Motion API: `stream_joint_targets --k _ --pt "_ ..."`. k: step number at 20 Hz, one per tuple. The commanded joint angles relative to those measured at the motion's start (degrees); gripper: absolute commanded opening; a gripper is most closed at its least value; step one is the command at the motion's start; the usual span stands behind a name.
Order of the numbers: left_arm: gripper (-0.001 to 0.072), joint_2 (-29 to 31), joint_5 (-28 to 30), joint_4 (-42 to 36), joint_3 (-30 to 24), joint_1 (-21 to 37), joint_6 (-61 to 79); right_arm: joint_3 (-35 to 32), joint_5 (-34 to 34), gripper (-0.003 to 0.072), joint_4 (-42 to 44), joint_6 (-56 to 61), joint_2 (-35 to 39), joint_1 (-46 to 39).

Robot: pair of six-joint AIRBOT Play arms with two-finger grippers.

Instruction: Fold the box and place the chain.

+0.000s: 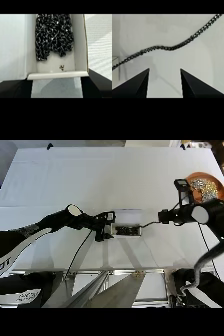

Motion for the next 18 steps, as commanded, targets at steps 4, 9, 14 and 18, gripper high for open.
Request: stream_joint_targets --k 4,9,14,18 --pt "0.0334 0.02 0.02 0.02 0.02 0.02 0.0 0.0 -1.68 0.0329 -2.05 2.99 -10.27 -0.28" --pt "0.0334 0.02 0.0 0.02 0.02 0.0 0.0 0.02 -4.15 0.033 -2.95 3.5 -12.68 -0.28" --pt "0.0334 0.02 0.04 0.02 0.02 0.02 0.0 0.02 -7.17 0.033 -2.51 9.88 -14.21 -1.66" --pt "0.0334 0.02 0.02 0.02 0.02 0.02 0.0 0.02 -5.35 0.033 -2.47 10.54 -14.36 -5.46"
